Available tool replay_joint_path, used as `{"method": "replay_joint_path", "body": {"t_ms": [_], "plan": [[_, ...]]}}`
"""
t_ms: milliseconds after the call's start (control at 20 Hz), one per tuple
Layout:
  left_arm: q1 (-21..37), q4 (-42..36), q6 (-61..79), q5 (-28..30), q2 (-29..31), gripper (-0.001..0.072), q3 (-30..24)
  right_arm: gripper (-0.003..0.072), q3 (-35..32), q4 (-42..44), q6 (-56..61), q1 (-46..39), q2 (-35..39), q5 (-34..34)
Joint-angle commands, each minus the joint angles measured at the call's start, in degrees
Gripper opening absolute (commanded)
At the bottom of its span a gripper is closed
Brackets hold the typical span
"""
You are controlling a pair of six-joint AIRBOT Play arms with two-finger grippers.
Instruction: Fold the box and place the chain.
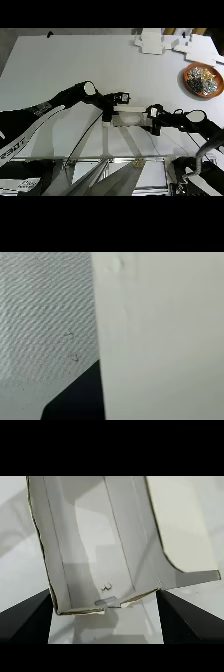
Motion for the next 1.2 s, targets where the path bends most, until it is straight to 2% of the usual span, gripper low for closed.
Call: {"method": "replay_joint_path", "body": {"t_ms": [0, 350, 650, 900, 1050, 1150], "plan": [[0.0, 0.0, 0.0, 0.1, 0.0, 0.0012, 0.0, 0.0685, 0.3, 3.5, -3.3, -0.3, -3.7, 1.6], [0.0, 0.0, 0.0, 0.1, 0.0, 0.0012, 0.0, 0.0654, 1.0, 6.8, -13.2, -0.3, -7.8, 1.2], [0.0, 0.0, 0.0, 0.1, 0.0, 0.0012, 0.0, 0.0652, 1.4, 7.0, -13.3, -0.3, -12.0, 1.2], [0.0, 0.0, 0.0, 0.1, 0.0, 0.0012, 0.0, 0.0629, 1.4, 8.7, -15.2, -0.3, -12.3, 0.7], [0.0, 0.0, 0.0, 0.1, 0.0, 0.0012, 0.0, 0.0510, 1.4, 8.7, -15.1, -0.3, -12.3, -0.5], [0.0, 0.0, 0.0, 0.1, 0.0, 0.0012, 0.0, 0.0388, 1.4, 8.6, -15.0, -0.3, -12.3, -0.5]]}}
